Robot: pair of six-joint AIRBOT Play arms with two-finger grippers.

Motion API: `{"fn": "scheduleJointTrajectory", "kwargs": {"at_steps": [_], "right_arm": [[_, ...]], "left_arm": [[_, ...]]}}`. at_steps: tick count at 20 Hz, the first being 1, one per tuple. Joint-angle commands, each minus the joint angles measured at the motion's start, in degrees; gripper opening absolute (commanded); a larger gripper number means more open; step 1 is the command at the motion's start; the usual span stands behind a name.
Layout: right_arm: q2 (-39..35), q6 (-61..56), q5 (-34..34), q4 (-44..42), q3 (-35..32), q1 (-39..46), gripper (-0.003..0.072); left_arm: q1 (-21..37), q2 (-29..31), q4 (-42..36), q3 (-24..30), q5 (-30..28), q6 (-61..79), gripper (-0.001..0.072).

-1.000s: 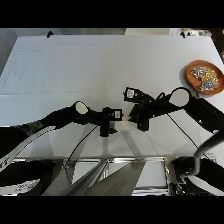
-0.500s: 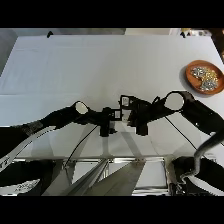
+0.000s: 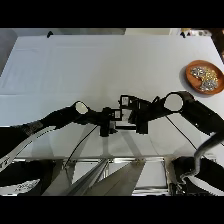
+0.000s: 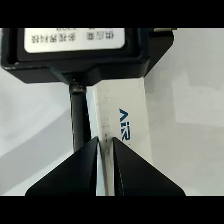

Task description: Fold the box and place the chain.

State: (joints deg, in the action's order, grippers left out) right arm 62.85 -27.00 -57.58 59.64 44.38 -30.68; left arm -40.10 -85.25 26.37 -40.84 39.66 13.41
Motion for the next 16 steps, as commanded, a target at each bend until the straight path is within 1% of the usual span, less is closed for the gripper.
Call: {"fn": "scheduleJointTrajectory", "kwargs": {"at_steps": [1,13,16], "right_arm": [[0.1,-0.2,0.0,-0.3,-0.2,0.0,0.0083],[0.1,-0.1,0.2,-2.0,-2.3,-0.1,0.0093],[0.1,-0.1,0.2,-2.1,-3.0,-1.4,0.0093]], "left_arm": [[0.0,0.0,0.0,0.0,0.0,0.0,0.0050],[0.0,0.0,0.0,0.0,0.0,0.1,0.0050],[0.0,0.0,0.0,0.0,0.0,0.0,0.0050]]}}
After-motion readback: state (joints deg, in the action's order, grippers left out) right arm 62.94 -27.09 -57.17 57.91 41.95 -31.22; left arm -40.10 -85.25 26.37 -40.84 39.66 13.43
